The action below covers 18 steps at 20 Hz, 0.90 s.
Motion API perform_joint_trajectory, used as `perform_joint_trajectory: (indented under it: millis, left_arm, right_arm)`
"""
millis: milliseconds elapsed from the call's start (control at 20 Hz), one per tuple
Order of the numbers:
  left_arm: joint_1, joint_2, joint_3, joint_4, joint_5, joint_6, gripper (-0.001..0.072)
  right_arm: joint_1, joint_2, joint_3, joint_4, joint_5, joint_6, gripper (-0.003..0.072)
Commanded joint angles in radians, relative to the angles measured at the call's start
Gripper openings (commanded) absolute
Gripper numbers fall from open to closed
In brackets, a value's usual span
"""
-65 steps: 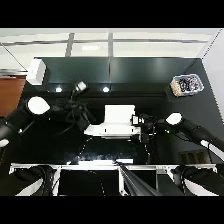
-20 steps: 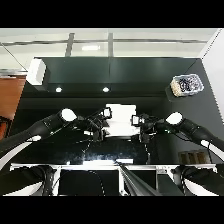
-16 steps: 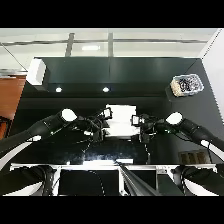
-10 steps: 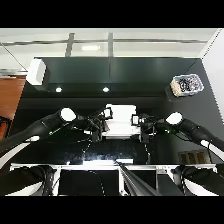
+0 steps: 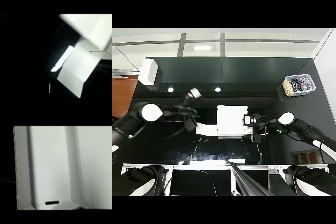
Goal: Fold the box and place the chain.
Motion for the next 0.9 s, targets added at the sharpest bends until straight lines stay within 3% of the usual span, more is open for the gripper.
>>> perform_joint_trajectory:
  millis: [0,50,200,550,850]
  left_arm:
    - [0.163,0.009,-0.037,0.045,-0.114,-0.684,0.0031]
    - [0.201,-0.014,-0.065,-0.018,-0.131,-0.754,0.003]
    - [0.278,-0.143,-0.104,-0.24,-0.243,-0.547,0.0031]
    - [0.26,-0.374,-0.109,-0.661,-0.254,-0.241,0.0029]
    - [0.138,-0.376,-0.098,-0.647,-0.203,-0.205,0.0029]
  right_arm:
    - [0.001,0.0,0.0,0.0,0.0,-0.001,0.0229]
    - [0.001,0.0,0.0,0.0,0.0,0.0,0.0229]
    - [0.001,0.0,0.0,0.0,0.0,0.0,0.0229]
    - [0.001,0.0,0.0,0.0,0.0,0.0,0.0229]
    - [0.001,0.0,0.0,0.0,0.0,0.0,0.0229]
